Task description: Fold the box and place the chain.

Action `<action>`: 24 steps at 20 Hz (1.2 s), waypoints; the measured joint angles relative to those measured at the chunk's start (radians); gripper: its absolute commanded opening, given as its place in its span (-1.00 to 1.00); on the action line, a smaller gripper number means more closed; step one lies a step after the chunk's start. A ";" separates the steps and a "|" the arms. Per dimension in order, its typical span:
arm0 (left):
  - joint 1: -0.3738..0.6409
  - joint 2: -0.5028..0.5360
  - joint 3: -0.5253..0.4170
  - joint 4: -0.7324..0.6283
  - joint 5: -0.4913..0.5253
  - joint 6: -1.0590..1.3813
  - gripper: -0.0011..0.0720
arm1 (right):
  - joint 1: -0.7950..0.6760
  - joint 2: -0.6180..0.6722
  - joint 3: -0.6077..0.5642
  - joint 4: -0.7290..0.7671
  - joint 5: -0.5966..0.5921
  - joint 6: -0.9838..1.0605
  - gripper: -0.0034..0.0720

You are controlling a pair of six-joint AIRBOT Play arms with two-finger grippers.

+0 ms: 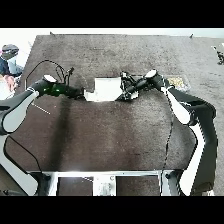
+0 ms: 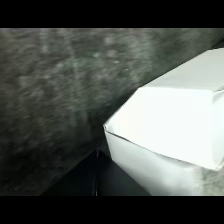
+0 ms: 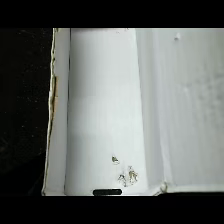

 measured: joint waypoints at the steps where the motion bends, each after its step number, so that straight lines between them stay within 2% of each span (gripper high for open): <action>1: -0.002 -0.002 0.001 -0.021 -0.002 0.008 -0.94 | 0.000 0.000 0.000 0.000 0.000 0.000 0.35; 3: -0.005 -0.003 0.006 -0.064 -0.026 0.049 -0.87 | 0.000 0.000 0.000 0.000 0.000 0.000 0.35; 4: -0.005 -0.003 0.009 -0.089 -0.042 0.072 -0.27 | 0.000 0.000 0.000 0.000 0.000 0.000 0.35; 5: -0.006 -0.003 0.013 -0.113 -0.059 0.093 -0.08 | 0.000 0.000 0.000 0.000 0.000 0.000 0.35; 15: -0.015 -0.003 0.052 -0.238 -0.140 0.171 -0.08 | 0.000 0.000 0.000 0.000 0.000 0.000 0.35; 20: -0.034 -0.003 0.066 -0.243 -0.140 0.155 -0.08 | 0.000 0.000 0.000 0.000 0.000 0.000 0.35; 24: -0.053 -0.003 0.100 -0.178 -0.138 0.071 -0.08 | 0.000 0.000 0.000 0.000 0.000 0.000 0.35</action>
